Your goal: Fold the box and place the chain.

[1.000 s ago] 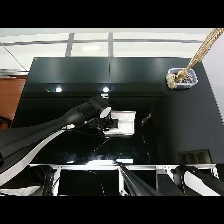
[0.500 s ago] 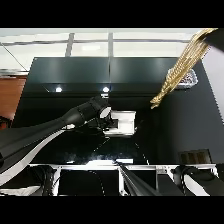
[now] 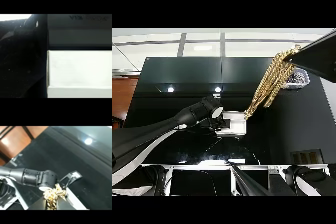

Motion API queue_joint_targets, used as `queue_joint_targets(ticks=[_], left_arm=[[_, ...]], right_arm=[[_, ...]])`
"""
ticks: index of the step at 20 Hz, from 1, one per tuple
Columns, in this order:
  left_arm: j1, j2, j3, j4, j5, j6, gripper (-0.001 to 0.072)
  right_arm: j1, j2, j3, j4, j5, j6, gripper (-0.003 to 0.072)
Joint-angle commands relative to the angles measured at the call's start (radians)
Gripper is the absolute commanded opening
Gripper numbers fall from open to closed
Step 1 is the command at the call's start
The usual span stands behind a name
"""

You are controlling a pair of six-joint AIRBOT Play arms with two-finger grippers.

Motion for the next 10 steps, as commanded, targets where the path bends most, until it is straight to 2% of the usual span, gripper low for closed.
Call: queue_joint_targets(ticks=[1, 10], left_arm=[[0.001, 0.0, 0.0, 0.0, 0.0, 0.0, 0.0027], [0.001, 0.0, 0.0, 0.0, 0.0, 0.0, 0.0027]], right_arm=[[0.005, -0.004, 0.0, 0.032, 0.003, 0.0, -0.0001], [0.005, -0.004, 0.0, 0.031, 0.008, 0.003, -0.0001]])
